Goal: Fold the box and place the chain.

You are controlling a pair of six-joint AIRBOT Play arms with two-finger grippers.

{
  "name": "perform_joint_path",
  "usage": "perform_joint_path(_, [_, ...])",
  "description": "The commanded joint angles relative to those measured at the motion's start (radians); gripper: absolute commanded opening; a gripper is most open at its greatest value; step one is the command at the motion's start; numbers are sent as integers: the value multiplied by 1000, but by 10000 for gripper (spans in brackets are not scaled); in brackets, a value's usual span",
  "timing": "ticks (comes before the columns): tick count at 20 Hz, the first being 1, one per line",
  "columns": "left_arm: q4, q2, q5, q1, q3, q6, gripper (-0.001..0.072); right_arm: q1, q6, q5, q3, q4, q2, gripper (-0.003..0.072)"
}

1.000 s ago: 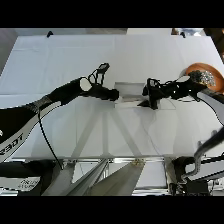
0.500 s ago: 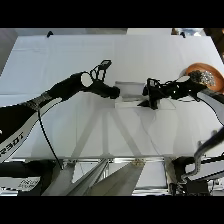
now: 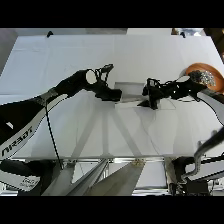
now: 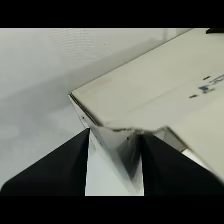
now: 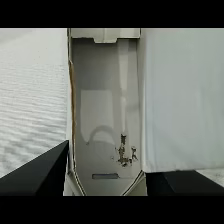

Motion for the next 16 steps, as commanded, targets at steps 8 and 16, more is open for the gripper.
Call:
perform_joint_path(8, [229, -119, -213, -34, 229, -220, 332, 0, 0, 0, 0, 0, 0, 404])
perform_joint_path(16, [327, -132, -311, -68, 275, -384, 272, 0, 0, 0, 0, 0, 0, 404])
